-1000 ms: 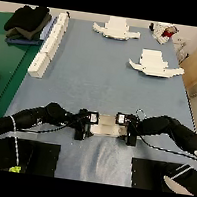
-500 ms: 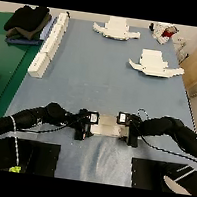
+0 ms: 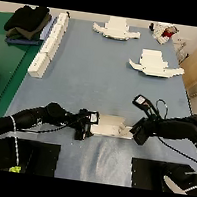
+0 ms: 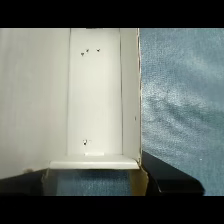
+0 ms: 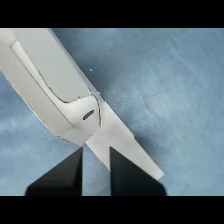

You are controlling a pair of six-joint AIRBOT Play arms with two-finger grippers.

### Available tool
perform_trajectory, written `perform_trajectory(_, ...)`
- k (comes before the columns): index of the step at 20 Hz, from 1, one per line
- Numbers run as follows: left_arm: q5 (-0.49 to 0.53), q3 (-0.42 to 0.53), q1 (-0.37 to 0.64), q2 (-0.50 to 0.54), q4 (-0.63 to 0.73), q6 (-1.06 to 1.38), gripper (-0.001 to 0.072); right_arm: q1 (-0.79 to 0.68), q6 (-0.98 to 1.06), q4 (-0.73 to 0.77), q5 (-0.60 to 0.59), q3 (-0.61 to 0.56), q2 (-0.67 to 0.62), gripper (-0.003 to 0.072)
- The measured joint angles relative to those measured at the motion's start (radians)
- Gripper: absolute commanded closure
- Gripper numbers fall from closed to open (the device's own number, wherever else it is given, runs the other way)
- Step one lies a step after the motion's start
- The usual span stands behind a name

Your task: Fold the box.

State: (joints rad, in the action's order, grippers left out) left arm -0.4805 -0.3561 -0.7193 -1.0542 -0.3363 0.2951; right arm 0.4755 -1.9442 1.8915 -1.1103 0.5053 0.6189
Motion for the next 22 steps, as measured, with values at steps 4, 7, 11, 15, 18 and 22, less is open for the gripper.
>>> perform_trajectory(4, 0.000, 0.000, 0.000, 0.000, 0.000, 0.000, 0.0263, 0.000, 0.340, 0.138, -0.026, -0.013, 0.022, 0.0555)
perform_trajectory(7, 0.000, 0.000, 0.000, 0.000, 0.000, 0.000, 0.0263, 0.047, 0.443, 0.315, 0.029, -0.026, 0.096, 0.0555)
perform_trajectory(11, 0.000, 0.000, 0.000, 0.000, 0.000, 0.000, 0.0264, 0.130, 0.496, 0.427, 0.192, 0.034, 0.180, 0.0555)
perform_trajectory(15, 0.000, 0.000, 0.000, 0.000, 0.000, 0.000, 0.0263, 0.138, 0.513, 0.409, 0.312, 0.113, 0.246, 0.0555)
perform_trajectory(18, 0.000, 0.000, 0.000, 0.000, 0.000, 0.000, 0.0264, 0.121, 0.517, 0.385, 0.360, 0.140, 0.305, 0.0555)
perform_trajectory(22, 0.000, 0.000, 0.000, 0.000, 0.000, 0.000, 0.0264, 0.113, 0.520, 0.366, 0.404, 0.153, 0.411, 0.0599)
